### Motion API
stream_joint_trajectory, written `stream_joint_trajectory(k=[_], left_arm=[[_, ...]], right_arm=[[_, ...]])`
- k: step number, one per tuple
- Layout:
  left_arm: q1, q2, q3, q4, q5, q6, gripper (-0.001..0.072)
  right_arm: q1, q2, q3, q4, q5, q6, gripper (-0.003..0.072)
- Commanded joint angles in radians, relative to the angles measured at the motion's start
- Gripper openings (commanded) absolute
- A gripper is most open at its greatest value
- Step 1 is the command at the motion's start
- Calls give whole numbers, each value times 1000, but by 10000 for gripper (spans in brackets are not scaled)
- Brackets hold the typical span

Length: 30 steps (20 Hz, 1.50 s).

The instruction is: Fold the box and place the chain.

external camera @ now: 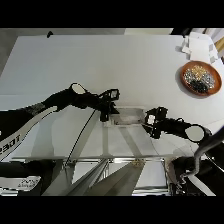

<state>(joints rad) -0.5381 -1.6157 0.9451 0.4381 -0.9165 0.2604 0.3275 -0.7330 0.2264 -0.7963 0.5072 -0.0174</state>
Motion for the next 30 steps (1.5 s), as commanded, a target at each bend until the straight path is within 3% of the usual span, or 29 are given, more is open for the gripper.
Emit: stream_joint_trajectory(k=[1, 6, 10, 19, 30], left_arm=[[0, 0, 0, 0, 0, 1, 13], [0, 0, 0, 0, 0, 1, 13], [0, 0, 0, 0, 0, 1, 13], [0, 0, 0, 0, 0, 1, 13], [0, 0, 0, 0, 0, 1, 13]], right_arm=[[-24, -32, 1, 93, 3, -144, 597], [-93, -90, 5, 131, 65, -224, 598], [-93, -142, 10, 237, 85, -358, 691], [-175, -262, 92, 236, 166, -358, 703], [-176, -343, 134, 263, 248, -440, 704]])
